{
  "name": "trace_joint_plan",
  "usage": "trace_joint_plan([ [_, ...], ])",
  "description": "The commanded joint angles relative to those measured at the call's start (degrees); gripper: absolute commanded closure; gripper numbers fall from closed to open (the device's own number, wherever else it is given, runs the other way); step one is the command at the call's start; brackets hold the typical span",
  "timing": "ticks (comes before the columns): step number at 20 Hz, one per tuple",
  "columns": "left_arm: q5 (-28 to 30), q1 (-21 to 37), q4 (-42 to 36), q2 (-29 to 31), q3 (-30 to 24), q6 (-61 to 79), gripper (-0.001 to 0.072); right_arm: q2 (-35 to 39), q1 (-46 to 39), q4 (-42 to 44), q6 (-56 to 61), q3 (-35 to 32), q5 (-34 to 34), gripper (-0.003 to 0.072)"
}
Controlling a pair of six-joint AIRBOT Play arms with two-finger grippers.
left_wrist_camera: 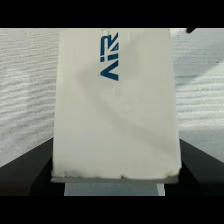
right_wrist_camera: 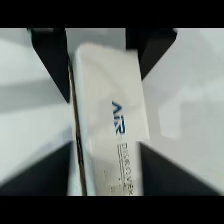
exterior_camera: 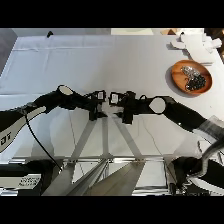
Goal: Fold the box and place the chain.
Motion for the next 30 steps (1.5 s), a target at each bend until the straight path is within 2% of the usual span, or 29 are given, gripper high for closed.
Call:
trace_joint_plan([
  [1, 0.09, 0.0, 0.0, 0.0, 0.02, -0.02, 0.0434, 2.71, 0.02, 9.01, 0.07, -0.02, -0.15, 0.0496],
  [2, 0.07, 0.0, 0.0, 0.0, 0.02, -0.02, 0.0434, 2.75, 0.02, 13.6, 0.11, -0.04, -0.04, 0.0669],
  [3, 0.07, 0.0, 0.0, 0.0, 0.02, -0.02, 0.0434, 2.49, 0.02, 17.64, 1.4, -0.04, -0.04, 0.0675],
  [9, 0.07, 0.0, 0.0, 0.0, 0.02, -0.02, 0.0434, -3.43, -1.03, 27.1, 21.55, -1.86, 0.35, 0.0679],
  [12, 0.07, 0.0, 0.0, 0.0, 0.02, -0.02, 0.0434, -8.41, -3.37, 31.69, 22.58, -2.36, 0.59, 0.0679],
  [14, 0.07, 0.0, -0.02, 0.0, 0.02, -0.02, 0.0434, -10.21, -3.74, 31.58, 22.56, -2.4, 2.19, 0.0678],
  [25, 0.09, 0.0, 0.0, 0.0, 0.02, -0.02, 0.0434, -8.41, -4.74, 31.1, 22.34, -2.45, 3.98, 0.0677],
  [30, 0.07, 0.0, 0.0, 0.0, 0.02, -0.02, 0.0434, -4.92, -11.96, 32.09, 22.34, -2.56, 16.41, 0.0679],
])
